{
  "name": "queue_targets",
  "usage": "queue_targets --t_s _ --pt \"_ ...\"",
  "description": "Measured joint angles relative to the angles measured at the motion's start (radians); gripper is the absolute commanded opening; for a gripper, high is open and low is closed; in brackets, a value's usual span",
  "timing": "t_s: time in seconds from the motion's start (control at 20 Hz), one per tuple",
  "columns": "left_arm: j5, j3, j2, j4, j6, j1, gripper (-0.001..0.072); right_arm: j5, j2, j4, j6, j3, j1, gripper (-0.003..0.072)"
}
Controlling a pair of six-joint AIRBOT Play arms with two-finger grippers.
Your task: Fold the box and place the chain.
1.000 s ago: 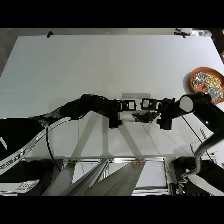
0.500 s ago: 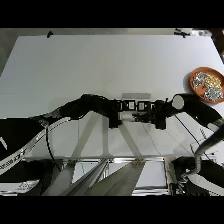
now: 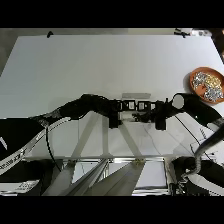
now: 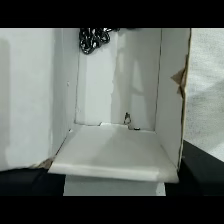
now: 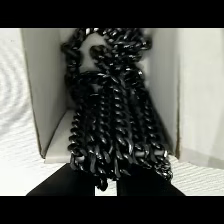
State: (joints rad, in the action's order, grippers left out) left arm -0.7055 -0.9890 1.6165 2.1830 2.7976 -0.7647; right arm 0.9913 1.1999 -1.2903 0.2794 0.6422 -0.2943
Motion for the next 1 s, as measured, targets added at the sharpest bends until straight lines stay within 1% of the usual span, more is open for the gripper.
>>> queue_targets --t_s 0.1,0.35,0.6,0.8,1.0 --pt "0.000 0.000 0.000 0.000 0.000 0.000 0.0275 0.045 -0.005 -0.005 0.000 -0.002 -0.001 0.0016" --pt "0.000 0.000 0.000 0.000 0.000 0.000 0.0275 0.063 -0.073 -0.049 0.025 -0.001 -0.001 0.0015" --pt "0.000 0.000 0.000 0.000 0.000 0.000 0.0275 0.066 -0.213 -0.071 0.042 -0.002 -0.001 0.0015" --pt "0.000 0.000 0.000 0.000 0.000 0.000 0.0275 0.064 -0.344 -0.074 0.101 -0.002 -0.001 0.0015" --pt "0.000 0.000 0.000 0.000 -0.001 0.000 0.0275 0.059 -0.463 -0.043 0.164 -0.002 0.000 0.0015"
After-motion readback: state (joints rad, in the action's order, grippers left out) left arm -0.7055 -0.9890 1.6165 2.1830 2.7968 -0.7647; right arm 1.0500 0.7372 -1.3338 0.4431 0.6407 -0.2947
